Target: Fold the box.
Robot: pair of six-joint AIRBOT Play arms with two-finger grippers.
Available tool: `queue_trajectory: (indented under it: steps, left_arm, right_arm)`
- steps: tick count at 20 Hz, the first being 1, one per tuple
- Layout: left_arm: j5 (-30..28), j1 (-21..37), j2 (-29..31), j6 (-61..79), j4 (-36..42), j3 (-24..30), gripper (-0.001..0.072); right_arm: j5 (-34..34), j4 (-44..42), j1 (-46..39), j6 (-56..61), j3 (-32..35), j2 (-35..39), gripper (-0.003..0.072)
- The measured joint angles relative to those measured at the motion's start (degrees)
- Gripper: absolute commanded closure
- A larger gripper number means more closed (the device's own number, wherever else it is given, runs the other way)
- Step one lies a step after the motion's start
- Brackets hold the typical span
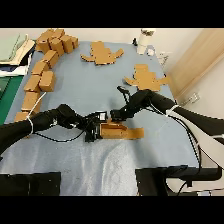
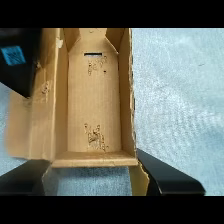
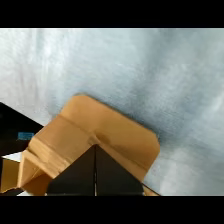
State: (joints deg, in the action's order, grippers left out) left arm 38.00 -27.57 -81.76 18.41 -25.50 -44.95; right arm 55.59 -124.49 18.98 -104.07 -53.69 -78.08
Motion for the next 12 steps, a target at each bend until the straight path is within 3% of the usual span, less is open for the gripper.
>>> queue_trajectory:
  steps: [4,7,8,9,10,12]
  left_arm:
    - [0.0,0.0,0.0,-0.02,0.0,0.0,0.0288]
    - [0.0,0.0,0.0,-0.02,0.0,0.0,0.0288]
    - [0.0,0.0,0.0,-0.02,0.0,0.0,0.0288]
    - [0.0,0.0,0.0,-0.02,0.0,0.0,0.0288]
    - [0.0,0.0,0.0,-0.02,0.0,0.0,0.0288]
    - [-0.02,0.0,0.0,-0.02,0.0,0.0,0.0288]
  right_arm:
    - [2.05,8.04,-1.73,0.24,-1.73,8.66,0.0685]
    - [6.19,13.31,-2.21,-1.97,0.9,17.09,0.0682]
    - [8.44,14.51,-2.25,-4.44,2.89,19.96,0.053]
    - [10.27,15.26,-2.32,-6.95,5.05,22.27,0.0246]
    - [11.89,16.2,-2.34,-10.01,7.61,24.22,0.0092]
    - [12.15,17.49,-2.47,-17.35,12.44,26.4,0.0091]
